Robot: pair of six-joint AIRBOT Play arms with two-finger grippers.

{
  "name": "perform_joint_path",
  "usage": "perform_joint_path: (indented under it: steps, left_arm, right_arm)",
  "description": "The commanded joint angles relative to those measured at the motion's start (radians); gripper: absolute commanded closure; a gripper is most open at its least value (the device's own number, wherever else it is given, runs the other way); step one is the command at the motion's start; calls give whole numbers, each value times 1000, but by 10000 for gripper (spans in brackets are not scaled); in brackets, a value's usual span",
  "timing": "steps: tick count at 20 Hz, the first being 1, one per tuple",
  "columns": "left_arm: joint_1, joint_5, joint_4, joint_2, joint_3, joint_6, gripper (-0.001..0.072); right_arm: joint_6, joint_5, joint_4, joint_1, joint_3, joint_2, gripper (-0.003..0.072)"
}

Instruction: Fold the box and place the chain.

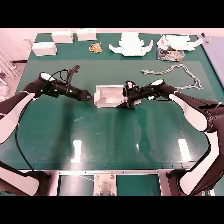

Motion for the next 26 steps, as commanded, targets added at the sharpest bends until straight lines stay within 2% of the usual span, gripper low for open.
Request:
perform_joint_path:
  steps: [1,21,26]
  left_arm:
    - [0,-16,-39,1,1,17,405]
    - [0,-39,-57,0,1,35,404]
    - [-4,-6,-58,1,1,-148,405]
  right_arm:
    - [0,0,0,-1,0,1,103]
    - [0,0,0,-1,0,1,103]
    - [0,0,0,-1,0,1,103]
